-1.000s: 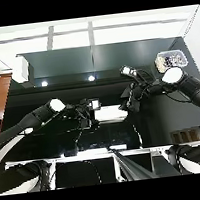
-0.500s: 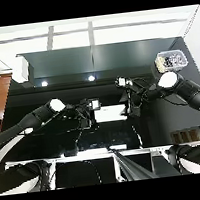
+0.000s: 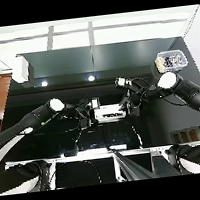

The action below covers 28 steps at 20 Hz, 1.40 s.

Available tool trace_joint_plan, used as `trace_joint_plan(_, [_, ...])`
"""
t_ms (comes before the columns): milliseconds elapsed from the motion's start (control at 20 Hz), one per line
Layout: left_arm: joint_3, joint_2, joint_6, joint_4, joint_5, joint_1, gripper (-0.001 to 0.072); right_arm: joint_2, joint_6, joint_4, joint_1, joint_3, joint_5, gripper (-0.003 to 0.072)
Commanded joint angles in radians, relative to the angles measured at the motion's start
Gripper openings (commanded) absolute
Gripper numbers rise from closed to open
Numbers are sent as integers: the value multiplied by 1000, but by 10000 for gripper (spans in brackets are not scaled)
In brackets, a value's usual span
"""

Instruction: Fold the box and place the chain.

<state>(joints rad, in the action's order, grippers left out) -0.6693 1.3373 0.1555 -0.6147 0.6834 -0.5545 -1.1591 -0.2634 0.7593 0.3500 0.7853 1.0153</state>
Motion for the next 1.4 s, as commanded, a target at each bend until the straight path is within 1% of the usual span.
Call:
trace_joint_plan(0, [-1, 0, 2, -1, 5, 0, 345, 0, -19, -2, 2, -3, 4, 239])
trace_joint_plan(400, [-1, 0, 2, -1, 4, 0, 346, 0, -21, -8, 45, -38, -31, 244])
trace_joint_plan(450, [-1, 0, 2, -1, 5, 0, 345, 1, -21, -7, 45, -38, -34, 323])
trace_joint_plan(850, [-1, 0, 2, -2, 4, 0, 345, 2, -36, -3, 45, -41, -25, 322])
trace_joint_plan(1100, [-1, 0, 2, -1, 4, 0, 345, 2, -42, -1, 45, -70, -51, 320])
trace_joint_plan(1200, [-1, 0, 2, -1, 4, 0, 345, 9, -85, 2, 43, -54, -31, 321])
trace_joint_plan(1350, [-1, 0, 2, -1, 4, 0, 346, 64, -227, 0, 4, 11, 55, 320])
